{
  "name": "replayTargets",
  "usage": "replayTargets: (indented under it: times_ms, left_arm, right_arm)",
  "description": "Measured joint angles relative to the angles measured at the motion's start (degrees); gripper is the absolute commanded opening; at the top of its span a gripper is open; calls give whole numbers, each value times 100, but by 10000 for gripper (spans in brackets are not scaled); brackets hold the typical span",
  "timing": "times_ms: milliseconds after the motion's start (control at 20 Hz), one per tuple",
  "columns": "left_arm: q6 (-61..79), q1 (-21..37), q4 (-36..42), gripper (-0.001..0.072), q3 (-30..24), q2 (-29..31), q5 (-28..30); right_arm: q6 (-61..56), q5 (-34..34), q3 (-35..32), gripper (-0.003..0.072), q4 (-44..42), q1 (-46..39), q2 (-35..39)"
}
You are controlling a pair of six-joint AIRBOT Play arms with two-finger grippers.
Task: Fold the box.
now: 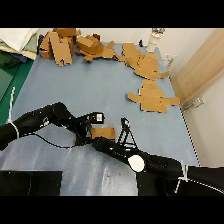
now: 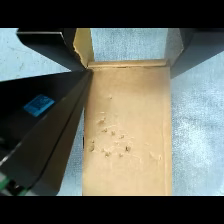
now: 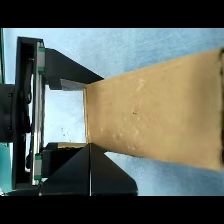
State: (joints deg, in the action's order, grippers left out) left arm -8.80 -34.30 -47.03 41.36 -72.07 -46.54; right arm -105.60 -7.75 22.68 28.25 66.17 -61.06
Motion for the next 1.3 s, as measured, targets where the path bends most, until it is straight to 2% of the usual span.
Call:
replayTargets:
  times_ms: [100, 300, 600, 750, 1150, 1300]
  left_arm:
    - [-39, 0, 33, 466, 0, -4, 0]
    - [-4, 0, 24, 466, 2, -4, 33]
    - [7, 0, -4, 466, 2, 0, 11]
    - [11, 0, -9, 466, 2, 0, 7]
    - [17, 0, -13, 466, 2, 0, 0]
    - [15, 0, -13, 466, 2, 0, -2]
  right_arm:
    - [52, 199, -52, -1, -57, 13, 212]
    - [170, -446, -221, -1, -33, -111, 778]
    - [656, -793, -573, -1, -393, -199, 1377]
    - [1368, -951, -678, -1, -1121, -225, 1473]
    - [4487, -1464, -767, -1, -4175, -227, 1523]
    - [5307, -1587, -765, -1, -4931, -214, 1530]
